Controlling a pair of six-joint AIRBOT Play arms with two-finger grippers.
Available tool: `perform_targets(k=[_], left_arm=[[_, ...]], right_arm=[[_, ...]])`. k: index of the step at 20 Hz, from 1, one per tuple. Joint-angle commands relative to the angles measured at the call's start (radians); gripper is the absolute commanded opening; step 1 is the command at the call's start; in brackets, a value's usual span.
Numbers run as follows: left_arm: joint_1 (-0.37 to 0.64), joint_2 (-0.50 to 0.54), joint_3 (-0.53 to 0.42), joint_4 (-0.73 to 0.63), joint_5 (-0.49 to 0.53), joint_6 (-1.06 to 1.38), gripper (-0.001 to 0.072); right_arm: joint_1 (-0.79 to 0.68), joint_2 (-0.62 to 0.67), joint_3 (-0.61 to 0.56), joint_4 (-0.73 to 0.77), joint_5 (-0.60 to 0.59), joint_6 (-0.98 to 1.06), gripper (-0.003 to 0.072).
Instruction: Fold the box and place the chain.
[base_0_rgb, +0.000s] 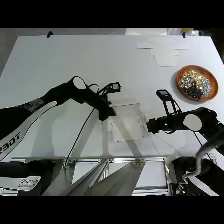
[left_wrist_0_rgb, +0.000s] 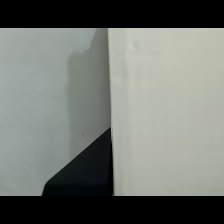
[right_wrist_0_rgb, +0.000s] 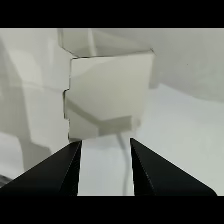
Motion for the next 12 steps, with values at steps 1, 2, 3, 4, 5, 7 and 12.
perform_targets(k=[1,2,3,4,5,7,12], left_arm=[[-0.035,0.000,0.000,0.000,0.120,0.014,0.0001],[-0.043,0.000,0.000,0.015,0.150,0.021,0.0001],[-0.050,0.000,0.000,0.036,0.174,0.021,0.0001],[-0.056,0.000,0.000,0.060,0.185,0.021,0.0002],[-0.061,0.000,0.000,0.074,0.186,0.021,0.0002],[-0.067,0.000,0.000,0.075,0.179,0.040,0.0005],[-0.082,0.000,0.000,0.082,0.149,0.063,0.0002]], right_arm=[[0.001,0.002,0.077,-0.035,0.023,-0.046,0.0344],[0.001,0.002,0.097,-0.059,0.035,-0.046,0.0344],[0.001,0.002,0.112,-0.088,0.048,-0.046,0.0344],[0.001,0.002,0.123,-0.117,0.060,-0.046,0.0344],[0.001,0.002,0.126,-0.144,0.067,-0.046,0.0344],[0.001,0.002,0.126,-0.192,0.079,-0.046,0.0344],[0.000,0.002,0.126,-0.269,0.084,-0.094,0.0343]])
